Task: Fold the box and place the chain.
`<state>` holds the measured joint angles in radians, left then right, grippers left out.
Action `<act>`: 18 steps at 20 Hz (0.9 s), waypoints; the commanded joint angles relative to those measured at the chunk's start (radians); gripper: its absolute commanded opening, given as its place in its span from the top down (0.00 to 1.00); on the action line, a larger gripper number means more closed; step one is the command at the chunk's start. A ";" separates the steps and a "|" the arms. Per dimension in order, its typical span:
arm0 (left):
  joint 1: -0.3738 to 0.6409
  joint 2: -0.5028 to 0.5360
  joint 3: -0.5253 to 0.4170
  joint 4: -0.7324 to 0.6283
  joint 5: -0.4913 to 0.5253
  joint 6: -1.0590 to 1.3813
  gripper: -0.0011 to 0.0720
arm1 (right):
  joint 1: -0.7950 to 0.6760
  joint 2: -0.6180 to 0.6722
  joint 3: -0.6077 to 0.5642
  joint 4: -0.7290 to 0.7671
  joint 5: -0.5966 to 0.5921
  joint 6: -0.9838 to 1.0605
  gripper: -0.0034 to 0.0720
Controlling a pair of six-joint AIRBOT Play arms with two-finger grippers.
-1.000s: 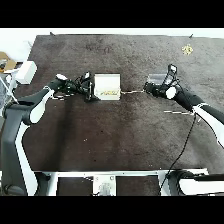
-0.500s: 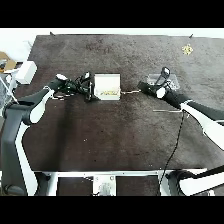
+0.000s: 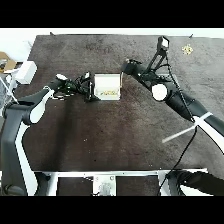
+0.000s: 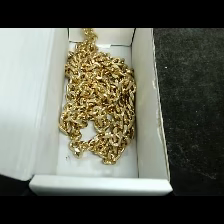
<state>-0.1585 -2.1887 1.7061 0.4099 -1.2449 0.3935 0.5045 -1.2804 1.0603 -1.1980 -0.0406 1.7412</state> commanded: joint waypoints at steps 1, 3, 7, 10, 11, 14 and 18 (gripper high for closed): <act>-0.001 0.000 0.000 0.000 0.000 0.000 0.51 | 0.098 0.024 0.031 -0.010 -0.089 -0.002 0.95; -0.001 0.000 0.000 0.000 0.000 0.000 0.51 | 0.123 -0.009 0.045 -0.010 -0.091 -0.002 0.95; -0.001 0.000 0.000 0.000 0.000 0.000 0.51 | 0.114 -0.107 0.044 -0.009 -0.032 -0.002 0.95; -0.001 0.000 0.000 0.000 0.000 0.000 0.51 | 0.092 -0.160 0.043 -0.010 0.046 -0.002 0.60; -0.001 0.000 0.000 0.000 0.000 0.000 0.51 | 0.078 -0.155 0.043 -0.032 0.095 -0.020 0.47; -0.001 0.000 0.000 0.000 0.000 0.000 0.51 | 0.021 -0.052 0.037 -0.198 0.402 -0.022 0.68; -0.001 0.000 0.000 0.000 0.000 0.000 0.51 | -0.177 0.083 -0.087 -0.305 0.441 0.073 0.50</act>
